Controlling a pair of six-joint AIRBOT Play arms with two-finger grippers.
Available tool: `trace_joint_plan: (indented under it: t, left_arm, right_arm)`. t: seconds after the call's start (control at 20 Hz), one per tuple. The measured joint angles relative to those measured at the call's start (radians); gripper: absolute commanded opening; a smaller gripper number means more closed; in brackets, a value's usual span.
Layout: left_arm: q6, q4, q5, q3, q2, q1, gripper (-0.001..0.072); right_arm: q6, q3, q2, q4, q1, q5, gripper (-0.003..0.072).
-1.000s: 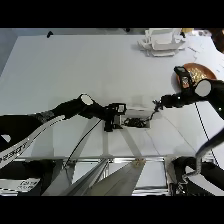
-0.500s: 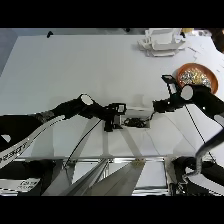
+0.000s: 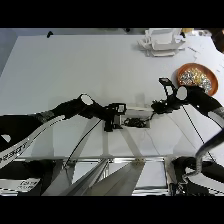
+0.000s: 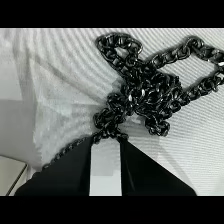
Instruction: Fold the box and place the chain.
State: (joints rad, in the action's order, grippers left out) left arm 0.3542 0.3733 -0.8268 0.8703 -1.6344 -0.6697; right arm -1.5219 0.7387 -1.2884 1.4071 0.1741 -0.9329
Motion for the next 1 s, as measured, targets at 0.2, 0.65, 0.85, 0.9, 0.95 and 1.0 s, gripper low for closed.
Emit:
trace_joint_plan:
  t: [0.2, 0.65, 0.85, 0.9, 0.95, 1.0]
  left_arm:
    - [0.0, 0.0, 0.0, 0.0, 0.0, 0.0, 0.0014]
    - [0.0, 0.0, 0.0, 0.0, 0.0, 0.0, 0.0014]
    - [0.0, 0.0, 0.0, 0.0, 0.0, 0.0, 0.0014]
    - [0.0, 0.0, 0.0, 0.0, 0.0, 0.0, 0.0014]
    - [0.0, 0.0, 0.0, 0.0, 0.0, 0.0, 0.0014]
    - [0.0, 0.0, 0.0, 0.0, 0.0, 0.0, 0.0014]
  right_arm:
    - [0.0, 0.0, -0.002, 0.0, 0.0, 0.003, 0.0016]
    - [0.01, 0.0, 0.221, 0.038, 0.0, -0.05, 0.0016]
    - [0.011, 0.0, 0.433, 0.018, 0.0, -0.025, 0.0016]
    - [0.011, 0.002, 0.497, 0.006, 0.0, -0.006, 0.0016]
    - [0.011, 0.004, 0.559, -0.004, 0.0, 0.018, 0.0016]
    - [0.011, 0.007, 0.624, -0.011, 0.0, 0.042, 0.0016]
